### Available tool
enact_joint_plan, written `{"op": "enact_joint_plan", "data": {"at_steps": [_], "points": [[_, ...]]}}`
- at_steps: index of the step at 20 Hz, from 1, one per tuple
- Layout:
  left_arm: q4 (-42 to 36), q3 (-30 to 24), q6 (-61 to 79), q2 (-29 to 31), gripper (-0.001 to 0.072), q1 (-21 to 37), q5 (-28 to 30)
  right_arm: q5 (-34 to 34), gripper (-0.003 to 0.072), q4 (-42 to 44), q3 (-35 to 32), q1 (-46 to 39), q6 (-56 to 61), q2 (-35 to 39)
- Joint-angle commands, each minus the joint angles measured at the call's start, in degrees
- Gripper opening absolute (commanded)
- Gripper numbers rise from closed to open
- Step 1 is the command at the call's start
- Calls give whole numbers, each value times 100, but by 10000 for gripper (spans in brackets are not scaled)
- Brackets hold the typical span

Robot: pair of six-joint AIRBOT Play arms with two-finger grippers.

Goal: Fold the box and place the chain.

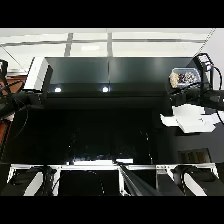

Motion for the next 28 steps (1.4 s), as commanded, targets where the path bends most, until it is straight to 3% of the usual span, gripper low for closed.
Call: {"op": "enact_joint_plan", "data": {"at_steps": [1,11,15,17,20,24,25,26,27,28], "points": [[0,-2,0,4,30,-4,2,2,15,2,-4,4,0,-4],[2,-2,0,4,30,-4,2,-13,15,-7,-4,4,-22,-4],[2,-2,0,4,30,-4,2,-1222,15,-125,-4,4,-278,-4],[-162,-2,-4,-2,31,-7,81,-1480,15,-101,-4,4,-278,-4],[-236,-2,9,-7,31,-4,883,-1751,15,59,-4,4,-275,-4],[-313,-2,4,-7,31,-11,1993,-2306,19,1399,-4,4,-214,-74],[-479,-2,2,-7,31,-9,2155,-2496,236,1386,-4,4,-214,-164],[-660,-2,4,-37,38,-9,2184,-2562,720,1362,-4,4,-214,-299],[-863,-2,11,-114,222,-20,2107,-2538,720,1226,-4,4,-208,-479],[-896,-2,11,-219,636,-63,1934,-2310,720,1086,-4,-42,7,-693]]}}
